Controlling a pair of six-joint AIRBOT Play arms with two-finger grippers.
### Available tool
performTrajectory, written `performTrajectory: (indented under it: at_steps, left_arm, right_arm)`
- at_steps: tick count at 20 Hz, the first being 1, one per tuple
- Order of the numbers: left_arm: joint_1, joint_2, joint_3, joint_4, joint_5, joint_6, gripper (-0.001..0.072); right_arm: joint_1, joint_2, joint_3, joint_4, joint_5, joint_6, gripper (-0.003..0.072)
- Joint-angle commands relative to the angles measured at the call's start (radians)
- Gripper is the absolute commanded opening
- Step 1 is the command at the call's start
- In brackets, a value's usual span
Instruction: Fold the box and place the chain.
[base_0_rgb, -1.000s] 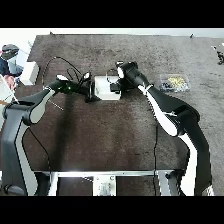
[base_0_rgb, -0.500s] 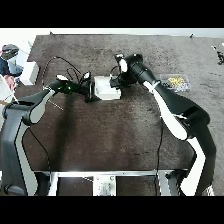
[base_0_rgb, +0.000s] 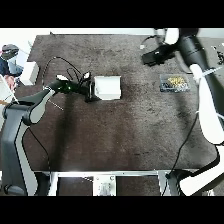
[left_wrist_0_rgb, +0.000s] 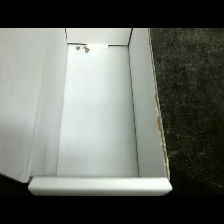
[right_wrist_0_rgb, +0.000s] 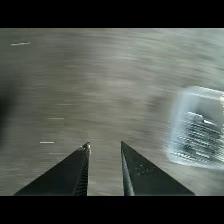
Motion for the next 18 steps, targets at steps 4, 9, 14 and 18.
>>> performTrajectory:
  at_steps: [4,9,14,18]
  left_arm:
    - [-0.001,0.000,0.001,0.000,0.001,0.000,0.0286]
    - [-0.001,0.000,0.001,0.000,0.001,0.000,0.0286]
    - [-0.001,0.000,0.001,0.000,0.001,0.000,0.0286]
    - [-0.001,0.000,0.001,0.000,0.001,0.000,0.0286]
  right_arm:
    - [-0.270,-0.042,-0.051,0.117,-0.012,-0.098,0.0242]
    - [-0.328,-0.143,-0.085,0.164,-0.044,-0.119,0.0242]
    - [-0.328,-0.219,-0.085,0.180,-0.056,-0.123,0.0242]
    - [-0.328,-0.251,-0.085,0.226,-0.060,-0.126,0.0242]
